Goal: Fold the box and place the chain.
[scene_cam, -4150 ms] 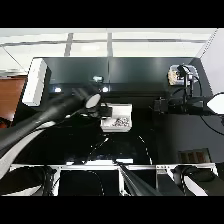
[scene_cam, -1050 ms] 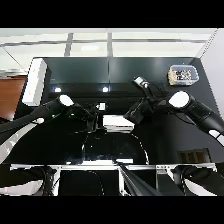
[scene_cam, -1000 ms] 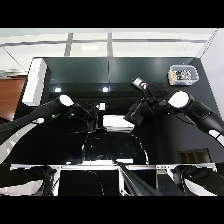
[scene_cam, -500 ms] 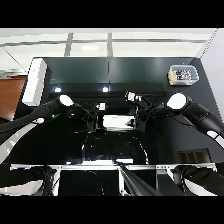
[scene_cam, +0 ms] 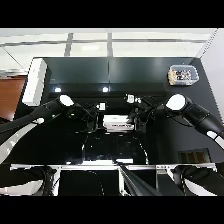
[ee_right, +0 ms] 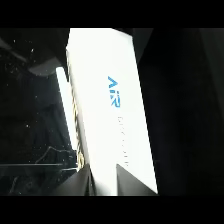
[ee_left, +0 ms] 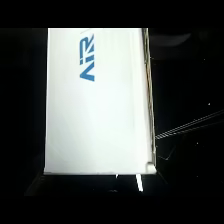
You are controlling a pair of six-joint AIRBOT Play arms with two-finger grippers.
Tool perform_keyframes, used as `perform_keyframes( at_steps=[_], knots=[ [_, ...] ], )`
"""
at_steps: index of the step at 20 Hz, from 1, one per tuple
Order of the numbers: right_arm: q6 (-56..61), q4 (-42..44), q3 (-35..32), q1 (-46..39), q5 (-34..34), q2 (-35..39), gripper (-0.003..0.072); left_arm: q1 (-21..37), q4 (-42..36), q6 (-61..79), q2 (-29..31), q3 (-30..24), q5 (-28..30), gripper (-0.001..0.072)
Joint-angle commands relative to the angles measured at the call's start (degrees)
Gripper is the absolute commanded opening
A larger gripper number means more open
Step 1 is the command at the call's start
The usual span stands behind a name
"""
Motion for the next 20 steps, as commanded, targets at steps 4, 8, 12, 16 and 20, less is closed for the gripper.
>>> perform_keyframes(
  at_steps=[4,8,12,16,20],
  knots=[
    [0.5,-1.4,-1.1,0.1,0.1,-0.1,0.0129,0.0,0.0,0.0,0.0,0.0,0.0,0.0466],
    [0.6,-1.4,-1.6,0.0,-0.1,-0.1,0.0267,0.0,0.0,0.0,0.0,0.0,0.0,0.0465],
    [0.6,-1.4,-1.7,0.0,-0.2,-0.1,0.0268,0.0,0.0,0.0,0.0,0.0,0.0,0.0465],
    [2.2,-1.4,-3.5,0.0,-1.0,-0.1,0.0267,0.0,0.0,0.0,0.0,0.0,0.0,0.0465],
    [10.1,2.6,-2.3,0.0,-2.3,0.2,0.0267,0.0,0.0,0.0,0.0,0.0,0.0,0.0465]
  ],
)
